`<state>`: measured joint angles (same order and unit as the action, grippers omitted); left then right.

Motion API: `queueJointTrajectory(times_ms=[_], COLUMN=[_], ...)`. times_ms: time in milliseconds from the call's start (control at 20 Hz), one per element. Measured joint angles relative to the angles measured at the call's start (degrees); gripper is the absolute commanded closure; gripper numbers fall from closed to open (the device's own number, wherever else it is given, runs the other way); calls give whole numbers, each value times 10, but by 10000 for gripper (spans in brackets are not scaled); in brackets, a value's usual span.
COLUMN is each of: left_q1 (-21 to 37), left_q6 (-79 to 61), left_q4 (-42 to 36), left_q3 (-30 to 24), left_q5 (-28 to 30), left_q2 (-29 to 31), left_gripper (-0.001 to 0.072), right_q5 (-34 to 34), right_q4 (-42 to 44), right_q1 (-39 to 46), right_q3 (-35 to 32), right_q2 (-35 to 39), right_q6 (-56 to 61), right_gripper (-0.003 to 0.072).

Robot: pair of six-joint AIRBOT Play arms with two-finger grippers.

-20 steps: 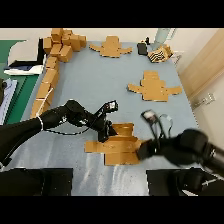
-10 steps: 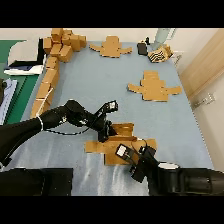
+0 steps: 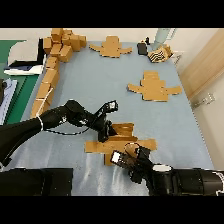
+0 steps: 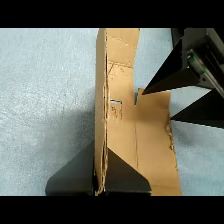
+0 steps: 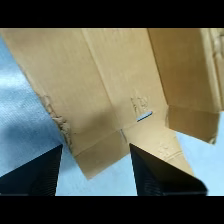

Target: Fold the box.

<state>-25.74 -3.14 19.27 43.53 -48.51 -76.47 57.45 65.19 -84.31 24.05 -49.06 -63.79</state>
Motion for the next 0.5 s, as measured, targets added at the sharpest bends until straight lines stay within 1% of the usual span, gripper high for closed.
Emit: queueJointTrajectory(times_ms=[200, 500], left_q1=[0, 0], left_q6=[0, 0], left_q4=[0, 0], left_q3=[0, 0], left_q5=[0, 0], left_q2=[0, 0], left_gripper=[696, 696], right_q5=[-1, -7], right_q4=[10, -37], right_q1=[-1, 5], right_q3=[1, 1], right_q2=[6, 7], right_q6=[-16, -17], right_gripper=[51, 51])
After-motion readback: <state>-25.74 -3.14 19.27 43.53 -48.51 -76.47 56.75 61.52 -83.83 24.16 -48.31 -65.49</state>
